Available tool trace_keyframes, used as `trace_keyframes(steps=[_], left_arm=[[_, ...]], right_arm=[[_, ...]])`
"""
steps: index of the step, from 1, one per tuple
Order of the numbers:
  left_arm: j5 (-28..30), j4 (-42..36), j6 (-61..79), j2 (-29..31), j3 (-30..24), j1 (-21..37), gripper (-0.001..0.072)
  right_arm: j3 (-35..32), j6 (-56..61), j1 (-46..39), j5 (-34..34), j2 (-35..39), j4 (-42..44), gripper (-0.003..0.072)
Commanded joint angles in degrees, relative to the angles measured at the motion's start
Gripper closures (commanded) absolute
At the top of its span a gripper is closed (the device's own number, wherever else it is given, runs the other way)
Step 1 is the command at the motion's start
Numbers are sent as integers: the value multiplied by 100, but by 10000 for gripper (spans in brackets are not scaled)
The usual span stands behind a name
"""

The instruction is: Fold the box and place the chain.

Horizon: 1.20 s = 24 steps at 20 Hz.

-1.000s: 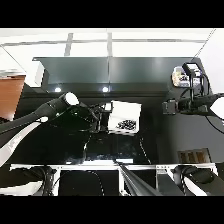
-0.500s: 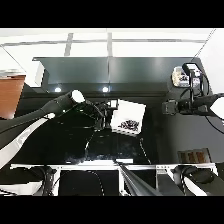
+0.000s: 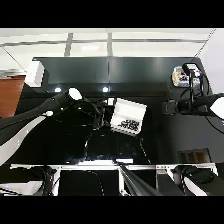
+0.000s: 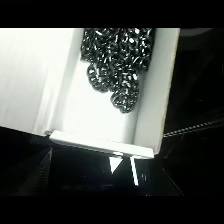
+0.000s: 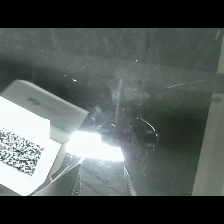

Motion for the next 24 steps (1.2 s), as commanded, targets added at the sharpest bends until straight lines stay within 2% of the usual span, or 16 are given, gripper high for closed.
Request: trace_keyframes(steps=[1, 5, 10, 19, 24], left_arm=[[-96, -195, 229, -2, 7, 52, 3], [-94, -590, 442, -17, 9, 50, 3], [-223, -627, 433, -131, 7, 52, 4], [-612, -319, 385, -125, 7, -120, 4], [-396, -151, 109, -125, 7, -260, 4]], right_arm=[[-2, 0, -4, -2, -4, 0, 369], [-2, 0, -4, 0, -4, 2, 369], [-2, 0, -4, 0, -4, 4, 369], [-2, 0, -4, 0, -4, 4, 369], [-2, 0, -4, -4, -4, 4, 369]])
